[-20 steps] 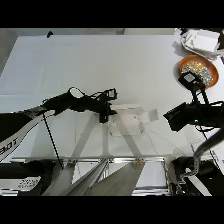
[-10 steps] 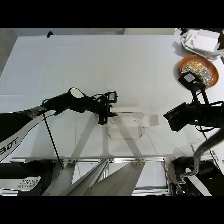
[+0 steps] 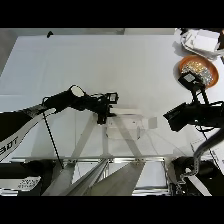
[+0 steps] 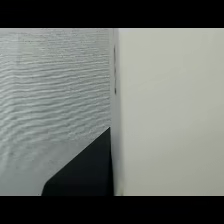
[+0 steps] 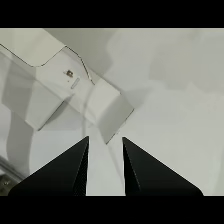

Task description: Fold the box and place the chain.

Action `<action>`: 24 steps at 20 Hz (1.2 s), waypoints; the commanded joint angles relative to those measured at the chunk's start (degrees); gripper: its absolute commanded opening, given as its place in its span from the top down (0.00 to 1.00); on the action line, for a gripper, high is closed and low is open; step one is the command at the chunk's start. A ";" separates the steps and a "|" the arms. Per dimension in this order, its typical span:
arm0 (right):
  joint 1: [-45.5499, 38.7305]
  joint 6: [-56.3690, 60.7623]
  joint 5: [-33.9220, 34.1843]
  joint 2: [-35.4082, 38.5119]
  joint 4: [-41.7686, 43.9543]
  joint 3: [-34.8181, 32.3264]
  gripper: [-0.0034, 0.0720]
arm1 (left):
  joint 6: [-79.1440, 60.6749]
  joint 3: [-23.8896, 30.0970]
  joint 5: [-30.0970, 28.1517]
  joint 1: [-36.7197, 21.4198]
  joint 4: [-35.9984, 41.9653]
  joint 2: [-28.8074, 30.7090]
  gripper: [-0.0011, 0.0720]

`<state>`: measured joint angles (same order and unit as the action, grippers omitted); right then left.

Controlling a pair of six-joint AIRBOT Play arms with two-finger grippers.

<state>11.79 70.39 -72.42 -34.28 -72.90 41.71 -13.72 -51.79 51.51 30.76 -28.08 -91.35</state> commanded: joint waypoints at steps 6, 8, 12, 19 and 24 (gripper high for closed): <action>0.00 0.04 -0.22 -0.04 0.00 0.02 0.64 | 1.46 -0.13 -0.94 0.02 3.17 -1.09 0.98; 0.00 0.02 -0.39 -0.04 0.00 0.00 0.64 | 2.60 -0.13 -0.92 0.02 3.13 -1.51 0.98; 0.00 0.02 -0.39 -0.04 0.00 0.02 0.64 | 2.60 -0.13 -0.96 0.02 3.13 -1.51 0.97; 0.00 -0.48 0.11 -0.04 0.04 0.00 0.64 | 2.38 -0.13 -0.90 0.02 3.17 -1.49 0.97; 0.00 -2.71 0.15 -0.04 0.02 0.00 0.67 | 2.38 -0.13 -0.92 0.02 3.15 -1.49 0.97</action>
<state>11.79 69.25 -72.44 -34.30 -72.90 41.71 -11.33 -51.92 50.65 30.74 -24.86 -92.79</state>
